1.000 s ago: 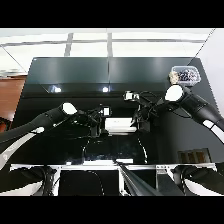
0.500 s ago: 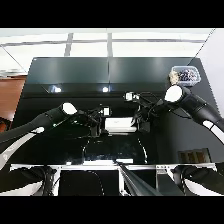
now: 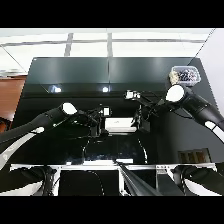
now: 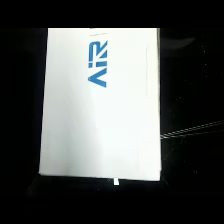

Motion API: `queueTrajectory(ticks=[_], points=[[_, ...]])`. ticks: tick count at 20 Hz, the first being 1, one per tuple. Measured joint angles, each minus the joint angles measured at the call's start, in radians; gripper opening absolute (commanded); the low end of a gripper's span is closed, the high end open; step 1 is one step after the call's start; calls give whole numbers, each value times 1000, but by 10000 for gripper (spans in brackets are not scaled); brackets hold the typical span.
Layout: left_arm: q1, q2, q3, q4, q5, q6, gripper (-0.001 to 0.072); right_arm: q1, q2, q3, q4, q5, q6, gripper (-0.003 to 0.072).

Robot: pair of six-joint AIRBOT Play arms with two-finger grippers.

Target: Fold the box and place the chain.

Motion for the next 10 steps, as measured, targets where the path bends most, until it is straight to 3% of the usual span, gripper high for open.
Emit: queueTrajectory(ticks=[1,3,7,10], points=[[0,0,0,0,0,0,396,-12,11,4,-1,19,35,165],[0,0,0,0,0,0,396,-41,31,8,0,62,124,16],[0,0,0,0,0,0,396,-86,45,-32,55,124,317,15],[0,0,0,0,0,0,396,-97,48,-97,210,72,364,16]])
